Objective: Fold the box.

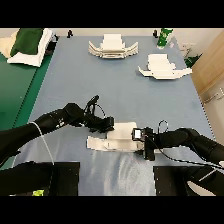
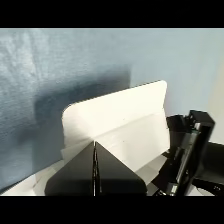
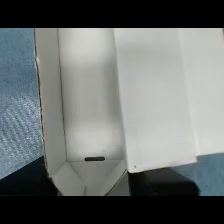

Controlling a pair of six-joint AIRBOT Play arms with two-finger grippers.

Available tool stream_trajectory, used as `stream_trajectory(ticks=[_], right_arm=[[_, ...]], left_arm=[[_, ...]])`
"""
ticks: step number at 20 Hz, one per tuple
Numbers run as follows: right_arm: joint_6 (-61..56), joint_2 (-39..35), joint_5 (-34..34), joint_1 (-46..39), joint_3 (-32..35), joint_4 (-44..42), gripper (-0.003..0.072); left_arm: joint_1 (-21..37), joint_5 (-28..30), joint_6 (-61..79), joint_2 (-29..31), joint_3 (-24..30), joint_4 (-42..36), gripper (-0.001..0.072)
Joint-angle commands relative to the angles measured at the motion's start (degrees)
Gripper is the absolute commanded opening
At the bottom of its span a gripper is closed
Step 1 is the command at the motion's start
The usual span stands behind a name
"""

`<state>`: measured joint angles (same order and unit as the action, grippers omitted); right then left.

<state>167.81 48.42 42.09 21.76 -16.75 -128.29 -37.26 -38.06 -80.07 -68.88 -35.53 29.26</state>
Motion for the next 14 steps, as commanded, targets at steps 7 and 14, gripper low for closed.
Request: stream_trajectory(ticks=[7,14], right_arm=[[0.0,0.0,0.0,0.0,0.0,0.1,0.0533],[0.0,0.0,0.0,0.0,0.0,0.1,0.0533]], left_arm=[[-0.5,-0.9,1.5,-3.1,-0.4,0.6,0.0013],[-0.5,-5.8,5.1,10.6,-2.2,6.7,0.0012]])
